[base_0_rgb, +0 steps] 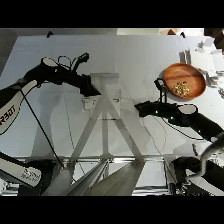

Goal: Fold the box and place the chain.

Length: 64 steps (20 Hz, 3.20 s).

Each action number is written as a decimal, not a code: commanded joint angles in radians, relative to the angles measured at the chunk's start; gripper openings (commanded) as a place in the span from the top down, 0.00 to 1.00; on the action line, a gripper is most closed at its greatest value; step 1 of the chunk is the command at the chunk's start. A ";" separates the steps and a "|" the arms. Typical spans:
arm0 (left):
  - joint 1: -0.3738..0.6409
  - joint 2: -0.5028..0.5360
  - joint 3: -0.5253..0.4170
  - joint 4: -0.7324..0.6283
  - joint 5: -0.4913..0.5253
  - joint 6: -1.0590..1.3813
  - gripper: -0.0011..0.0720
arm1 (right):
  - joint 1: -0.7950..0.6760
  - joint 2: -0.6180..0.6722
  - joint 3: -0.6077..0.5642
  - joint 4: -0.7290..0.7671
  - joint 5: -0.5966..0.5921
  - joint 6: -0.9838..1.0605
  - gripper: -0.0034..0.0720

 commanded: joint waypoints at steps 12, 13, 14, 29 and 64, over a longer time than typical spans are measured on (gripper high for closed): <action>-0.019 -0.028 0.001 0.012 -0.012 0.146 0.97 | 0.001 0.000 0.000 0.000 0.000 0.000 0.94; -0.019 -0.028 0.001 0.012 -0.012 0.146 0.97 | 0.001 0.000 0.000 0.000 0.000 0.000 0.94; -0.019 -0.028 0.001 0.013 -0.012 0.146 0.97 | 0.001 0.000 0.000 0.000 0.000 0.000 0.94; -0.021 -0.020 0.001 0.013 -0.025 0.145 0.98 | 0.000 0.008 0.002 0.000 -0.010 0.000 0.27; -0.146 0.154 -0.244 -0.034 0.226 0.415 0.98 | 0.000 0.400 0.011 -0.201 -0.257 0.001 0.25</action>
